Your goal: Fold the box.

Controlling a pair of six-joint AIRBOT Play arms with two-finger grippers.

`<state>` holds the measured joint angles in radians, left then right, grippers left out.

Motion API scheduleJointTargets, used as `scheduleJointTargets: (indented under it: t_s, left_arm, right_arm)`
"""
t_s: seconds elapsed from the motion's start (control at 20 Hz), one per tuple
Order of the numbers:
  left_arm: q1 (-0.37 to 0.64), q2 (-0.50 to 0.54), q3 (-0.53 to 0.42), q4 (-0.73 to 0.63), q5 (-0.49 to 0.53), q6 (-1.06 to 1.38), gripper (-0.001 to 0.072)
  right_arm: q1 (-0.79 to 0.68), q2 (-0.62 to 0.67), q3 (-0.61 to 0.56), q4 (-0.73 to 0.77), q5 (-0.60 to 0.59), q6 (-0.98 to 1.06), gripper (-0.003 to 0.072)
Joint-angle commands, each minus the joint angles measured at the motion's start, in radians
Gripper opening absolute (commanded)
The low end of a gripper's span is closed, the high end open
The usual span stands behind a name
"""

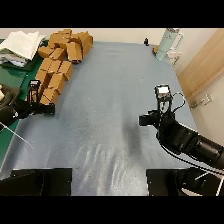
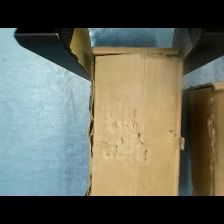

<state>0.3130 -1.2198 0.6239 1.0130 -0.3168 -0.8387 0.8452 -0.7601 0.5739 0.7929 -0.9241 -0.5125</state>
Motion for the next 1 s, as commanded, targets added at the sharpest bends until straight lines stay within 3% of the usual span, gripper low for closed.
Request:
scheduleJointTargets:
  t_s: [0.0, 0.2, 0.35, 0.4, 0.45, 0.5, 0.6, 0.75, 0.85, 0.95]
  left_arm:
    - [0.031, 0.019, 0.016, 0.068, -0.210, -0.002, 0.0708]
    - [0.100, 0.105, 0.118, 0.137, -0.639, -0.149, 0.0716]
    - [0.093, 0.174, 0.245, 0.133, -0.878, -0.265, 0.0715]
    - [0.077, 0.191, 0.288, 0.120, -0.934, -0.303, 0.0672]
    - [0.053, 0.201, 0.324, 0.079, -0.974, -0.326, 0.0322]
    - [0.014, 0.206, 0.357, 0.011, -1.006, -0.296, 0.0018]
    - [-0.109, 0.204, 0.402, -0.110, -0.975, -0.264, 0.0013]
    - [-0.360, 0.164, 0.429, -0.119, -0.772, -0.334, 0.0012]
    - [-0.501, 0.099, 0.431, -0.121, -0.671, -0.395, 0.0012]
    - [-0.600, 0.020, 0.439, -0.121, -0.633, -0.412, 0.0012]
  right_arm:
    - [0.000, -0.001, 0.000, 0.037, -0.001, -0.003, 0.0007]
    - [0.000, -0.001, 0.002, 0.118, 0.000, -0.060, 0.0006]
    - [0.000, -0.002, 0.002, 0.267, -0.001, -0.166, 0.0007]
    - [-0.008, -0.007, 0.003, 0.317, 0.000, -0.188, 0.0007]
    - [-0.031, -0.021, 0.006, 0.366, 0.003, -0.214, 0.0007]
    - [-0.067, -0.048, 0.016, 0.418, 0.004, -0.265, 0.0007]
    - [-0.172, -0.134, 0.071, 0.544, 0.004, -0.424, 0.0007]
    - [-0.347, -0.323, 0.243, 0.815, -0.001, -0.727, 0.0007]
    - [-0.408, -0.445, 0.378, 0.933, -0.022, -0.800, 0.0007]
    - [-0.414, -0.545, 0.494, 0.969, -0.041, -0.832, 0.0008]
